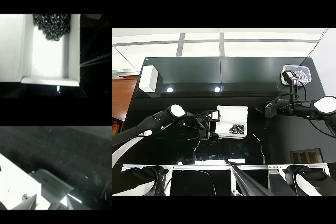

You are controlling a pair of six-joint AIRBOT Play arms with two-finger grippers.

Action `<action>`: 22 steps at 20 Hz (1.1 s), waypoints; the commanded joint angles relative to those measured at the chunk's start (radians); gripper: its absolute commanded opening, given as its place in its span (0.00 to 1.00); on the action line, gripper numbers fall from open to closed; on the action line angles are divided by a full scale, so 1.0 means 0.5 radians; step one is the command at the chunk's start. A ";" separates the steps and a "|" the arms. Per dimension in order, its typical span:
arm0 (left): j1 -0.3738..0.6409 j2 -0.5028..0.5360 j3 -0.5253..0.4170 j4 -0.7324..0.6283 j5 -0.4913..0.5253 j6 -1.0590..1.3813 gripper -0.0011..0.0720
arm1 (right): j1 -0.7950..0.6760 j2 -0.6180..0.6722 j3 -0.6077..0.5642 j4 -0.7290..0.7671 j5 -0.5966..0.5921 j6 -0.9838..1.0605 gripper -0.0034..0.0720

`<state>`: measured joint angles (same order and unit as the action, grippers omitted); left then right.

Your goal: Fold the box and place the chain.

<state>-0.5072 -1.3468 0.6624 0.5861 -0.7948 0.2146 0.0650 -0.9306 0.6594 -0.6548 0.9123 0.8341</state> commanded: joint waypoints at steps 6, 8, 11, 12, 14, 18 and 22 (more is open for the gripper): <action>0.000 -0.002 0.002 0.001 -0.036 -0.027 0.56 | 0.214 -0.208 0.002 0.571 -0.620 0.060 0.92; 0.000 -0.002 0.002 0.000 -0.035 -0.045 0.56 | 0.313 -0.378 0.006 0.578 -0.616 0.060 0.92; 0.000 -0.002 0.002 0.000 -0.035 -0.079 0.56 | 0.373 -0.475 0.006 0.568 -0.532 -0.014 0.92; 0.000 -0.002 0.002 0.000 -0.034 -0.079 0.56 | 0.373 -0.475 0.019 0.560 -0.481 -0.073 0.92; 0.000 -0.002 0.002 -0.001 -0.004 -0.081 0.56 | 0.375 -0.475 0.066 0.519 -0.344 -0.158 0.92; 0.000 -0.002 0.002 0.000 0.018 -0.087 0.56 | 0.385 -0.475 0.153 0.352 -0.020 -0.615 0.92; 0.000 -0.002 0.002 0.000 0.018 -0.087 0.56 | 0.388 -0.475 0.235 0.105 0.195 -0.825 0.92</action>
